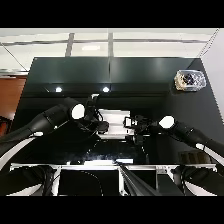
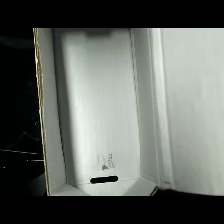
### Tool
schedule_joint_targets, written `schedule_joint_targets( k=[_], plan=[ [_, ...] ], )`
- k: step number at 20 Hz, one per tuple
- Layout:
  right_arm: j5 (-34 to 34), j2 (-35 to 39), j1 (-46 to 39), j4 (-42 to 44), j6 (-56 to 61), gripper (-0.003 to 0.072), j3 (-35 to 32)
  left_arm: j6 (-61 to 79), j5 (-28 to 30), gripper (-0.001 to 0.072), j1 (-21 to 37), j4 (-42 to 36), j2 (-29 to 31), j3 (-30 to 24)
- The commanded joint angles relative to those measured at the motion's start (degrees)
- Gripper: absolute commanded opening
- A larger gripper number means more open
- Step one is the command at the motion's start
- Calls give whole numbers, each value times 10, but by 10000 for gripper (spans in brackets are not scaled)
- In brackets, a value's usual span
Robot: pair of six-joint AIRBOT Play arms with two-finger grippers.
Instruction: Fold the box and place the chain.
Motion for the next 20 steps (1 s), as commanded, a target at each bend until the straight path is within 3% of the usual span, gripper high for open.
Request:
schedule_joint_targets(
  k=[1, 5, 7, 8, 11, 20],
  plan=[
    [0, 0, 1, 0, 0, 237, 0, -69, 1, 483, -11, 53, -16, 0],
    [0, 0, 1, 0, 0, 237, 0, -90, 0, 480, -12, 54, -28, 11],
    [0, 0, 1, 0, 0, 237, 0, -99, 0, 378, -19, 58, -33, 25],
    [0, 0, 1, 0, 0, 236, 0, -112, -2, 369, -24, 62, -37, 31],
    [0, 0, 1, 0, 0, 236, 0, -170, -21, 369, -41, 101, -57, 46],
    [0, 0, 1, 0, 0, 237, 0, -200, -26, 346, -51, 99, -82, 50]
  ],
)
